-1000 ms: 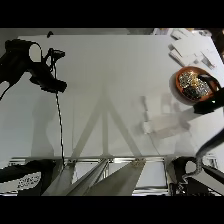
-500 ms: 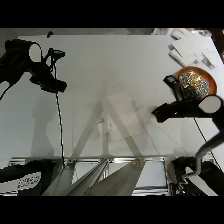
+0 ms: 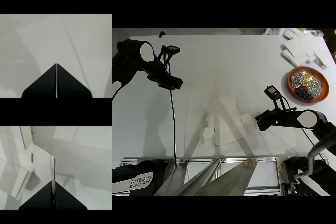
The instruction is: Fold the box and place the chain.
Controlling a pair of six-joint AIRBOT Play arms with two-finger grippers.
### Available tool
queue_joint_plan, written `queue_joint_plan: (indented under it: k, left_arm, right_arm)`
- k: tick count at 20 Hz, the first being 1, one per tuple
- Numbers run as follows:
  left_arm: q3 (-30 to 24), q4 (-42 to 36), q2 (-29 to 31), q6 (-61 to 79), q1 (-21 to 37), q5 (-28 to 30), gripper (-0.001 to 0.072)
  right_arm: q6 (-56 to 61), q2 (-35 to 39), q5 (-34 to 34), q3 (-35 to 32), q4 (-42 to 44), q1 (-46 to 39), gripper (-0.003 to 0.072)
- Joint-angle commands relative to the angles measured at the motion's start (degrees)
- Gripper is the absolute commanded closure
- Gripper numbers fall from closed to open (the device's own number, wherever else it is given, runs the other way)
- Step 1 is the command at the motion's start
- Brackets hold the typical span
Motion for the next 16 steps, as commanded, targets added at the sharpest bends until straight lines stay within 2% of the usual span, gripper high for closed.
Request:
queue_joint_plan:
  k: [1,3,5,7,8,9,11,13,15,16]
  left_arm:
    - [0.0,-3.5,0.0,0.6,-0.1,9.2,0.0698]
    - [0.0,-7.4,0.0,0.7,-0.1,13.7,0.0699]
    - [0.0,-12.8,-0.3,3.7,0.0,15.3,0.0691]
    - [-1.0,-22.7,-1.0,12.2,1.5,12.1,0.0487]
    - [-2.5,-27.7,-1.2,16.1,2.6,10.2,0.0472]
    - [-5.3,-32.5,-1.2,19.9,3.8,8.4,0.0411]
    - [-12.9,-39.4,-1.2,25.1,5.5,6.8,0.0415]
    - [-21.0,-47.1,-1.2,35.1,5.7,8.4,0.0411]
    - [-27.6,-57.4,-1.3,48.4,5.2,9.4,0.0273]
    - [-29.9,-60.9,-1.4,54.0,5.0,9.4,0.0254]
  right_arm:
    - [0.0,0.1,-0.4,-0.3,-1.1,0.5,0.0668]
    - [0.0,0.1,-0.4,-0.3,-1.1,0.5,0.0668]
    - [0.0,0.1,-0.4,-0.3,-1.1,0.5,0.0668]
    - [0.1,0.1,-0.4,-0.3,-1.0,0.5,0.0668]
    - [0.2,0.1,-0.3,-0.3,-1.0,0.5,0.0668]
    - [0.2,0.1,-0.3,-0.3,-1.0,0.5,0.0668]
    - [0.2,0.1,-0.4,-0.3,-1.0,0.5,0.0668]
    - [0.2,0.1,-0.3,-0.3,-1.0,0.5,0.0668]
    - [1.3,0.1,-0.4,-0.2,-1.0,0.5,0.0668]
    - [1.8,0.1,-0.4,-0.3,-1.0,0.5,0.0668]
